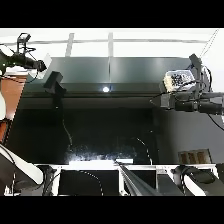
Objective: Fold the box and place the chain.
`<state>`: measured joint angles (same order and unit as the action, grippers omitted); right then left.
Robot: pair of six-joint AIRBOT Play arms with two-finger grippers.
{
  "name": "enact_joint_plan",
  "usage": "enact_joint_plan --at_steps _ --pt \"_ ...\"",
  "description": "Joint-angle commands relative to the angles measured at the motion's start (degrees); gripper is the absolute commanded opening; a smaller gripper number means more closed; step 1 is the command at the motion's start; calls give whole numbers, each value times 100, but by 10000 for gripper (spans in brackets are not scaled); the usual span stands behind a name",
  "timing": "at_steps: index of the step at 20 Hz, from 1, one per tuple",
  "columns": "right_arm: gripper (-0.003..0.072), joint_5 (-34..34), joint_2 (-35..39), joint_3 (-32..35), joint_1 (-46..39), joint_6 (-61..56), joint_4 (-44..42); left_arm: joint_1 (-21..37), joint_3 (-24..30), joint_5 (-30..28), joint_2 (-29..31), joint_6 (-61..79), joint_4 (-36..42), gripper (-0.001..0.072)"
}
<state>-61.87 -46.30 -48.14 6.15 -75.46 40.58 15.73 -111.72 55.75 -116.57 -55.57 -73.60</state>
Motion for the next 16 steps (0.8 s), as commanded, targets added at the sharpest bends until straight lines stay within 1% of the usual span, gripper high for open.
enact_joint_plan --at_steps 1,2,3,4,5,7,8,9,12,14,15,16 --pt "13 85 4 -4 4 -68 -2 107 -717 332 -664 -507 -289 293" --pt "13 79 4 -4 7 -87 -2 109 -715 376 -713 -774 -269 294" --pt "13 66 4 -4 7 -87 -2 105 -717 466 -713 -837 -330 362" --pt "13 66 4 -4 7 -87 -2 90 -719 538 -682 -885 -426 720" --pt "13 59 4 -4 7 -87 -4 70 -734 656 -632 -1132 -667 711" --pt "13 35 4 -7 7 -87 -7 -9 -737 940 -358 -1895 -1488 711" --pt "13 -2 4 -7 7 -87 -9 -44 -737 1202 -157 -2227 -1781 710" --pt "13 0 4 -9 4 -85 -9 -70 -737 1508 79 -2330 -1917 711" --pt "13 55 4 -249 -9 -46 109 -164 -737 2618 885 -2461 -1794 709" --pt "13 -201 4 -719 -9 -61 632 -225 -726 3399 1386 -2562 -1390 707" --pt "13 -446 7 -1001 -9 -140 872 -267 -715 3834 1598 -2927 -1213 668" --pt "13 -704 11 -1228 -7 -212 984 -310 -612 4227 1792 -3294 -1062 403"
